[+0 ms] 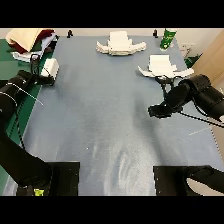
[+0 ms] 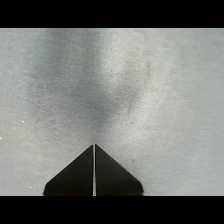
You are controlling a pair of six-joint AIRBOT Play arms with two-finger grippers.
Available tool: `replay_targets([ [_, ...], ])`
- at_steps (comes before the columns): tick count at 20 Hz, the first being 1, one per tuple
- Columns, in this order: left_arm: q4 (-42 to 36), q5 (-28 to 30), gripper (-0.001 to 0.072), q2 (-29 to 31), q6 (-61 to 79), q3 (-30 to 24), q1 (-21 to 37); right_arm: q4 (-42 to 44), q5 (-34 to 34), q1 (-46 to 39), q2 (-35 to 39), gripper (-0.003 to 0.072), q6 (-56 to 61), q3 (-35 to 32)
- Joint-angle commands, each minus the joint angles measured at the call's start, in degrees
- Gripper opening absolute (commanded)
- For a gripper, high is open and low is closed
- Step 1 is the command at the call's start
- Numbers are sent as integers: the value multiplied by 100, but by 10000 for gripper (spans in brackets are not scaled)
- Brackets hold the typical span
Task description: Fold the box.
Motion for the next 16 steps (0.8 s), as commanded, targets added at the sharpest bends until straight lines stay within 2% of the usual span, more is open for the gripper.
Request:
replay_targets([
  [1,7,107,515,-142,15,39,7,7,2,0,0,16,0,4],
  [12,-37,120,516,-138,-37,42,9,4,2,0,0,16,2,4],
  [13,-37,120,549,-138,-37,39,9,7,2,0,0,16,0,4],
  [14,-37,120,704,-138,-48,39,9,7,2,0,0,16,0,4],
  [16,-35,105,703,-136,-50,42,11,7,2,0,0,16,2,4],
])
